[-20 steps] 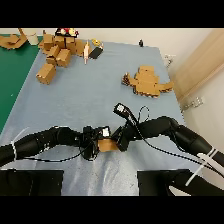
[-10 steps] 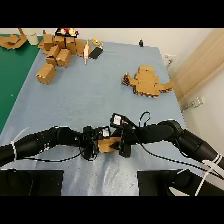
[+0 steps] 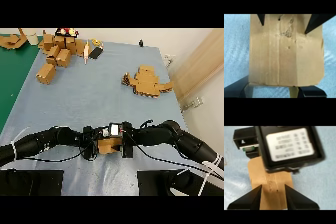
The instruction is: Fold the box.
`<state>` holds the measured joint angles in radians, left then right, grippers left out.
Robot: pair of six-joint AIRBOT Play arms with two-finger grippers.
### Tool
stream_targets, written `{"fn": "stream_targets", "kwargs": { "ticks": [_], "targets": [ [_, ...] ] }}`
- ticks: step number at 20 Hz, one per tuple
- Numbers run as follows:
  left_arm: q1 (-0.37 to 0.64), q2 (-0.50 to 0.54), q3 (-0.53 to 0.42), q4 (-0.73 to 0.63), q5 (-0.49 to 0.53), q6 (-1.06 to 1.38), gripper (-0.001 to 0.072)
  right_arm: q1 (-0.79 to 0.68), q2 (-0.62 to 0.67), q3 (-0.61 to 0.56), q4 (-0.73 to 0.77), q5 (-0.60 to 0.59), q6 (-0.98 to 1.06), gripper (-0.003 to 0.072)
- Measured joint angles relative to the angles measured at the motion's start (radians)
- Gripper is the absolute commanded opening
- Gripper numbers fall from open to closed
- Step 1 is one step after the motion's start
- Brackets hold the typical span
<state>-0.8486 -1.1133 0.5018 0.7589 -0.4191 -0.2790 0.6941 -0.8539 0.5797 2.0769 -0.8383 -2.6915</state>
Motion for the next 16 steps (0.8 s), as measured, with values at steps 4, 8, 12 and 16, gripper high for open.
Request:
{"fn": "stream_targets", "kwargs": {
  "ticks": [4, 8, 12, 16],
  "targets": [
    [0.000, 0.000, 0.000, 0.000, 0.000, 0.000, 0.0539, 0.049, 0.002, -0.006, -0.055, -0.006, -0.034, 0.0451],
    [0.000, 0.000, 0.000, 0.000, 0.000, 0.000, 0.0538, 0.105, 0.017, -0.029, -0.127, 0.047, -0.047, 0.0451],
    [0.000, 0.000, 0.000, 0.000, 0.000, 0.000, 0.0539, 0.136, 0.032, -0.053, -0.203, 0.133, -0.049, 0.0451],
    [0.000, 0.000, 0.000, 0.000, 0.000, 0.000, 0.0539, 0.146, 0.036, -0.061, -0.230, 0.162, -0.048, 0.0451]
  ]
}}
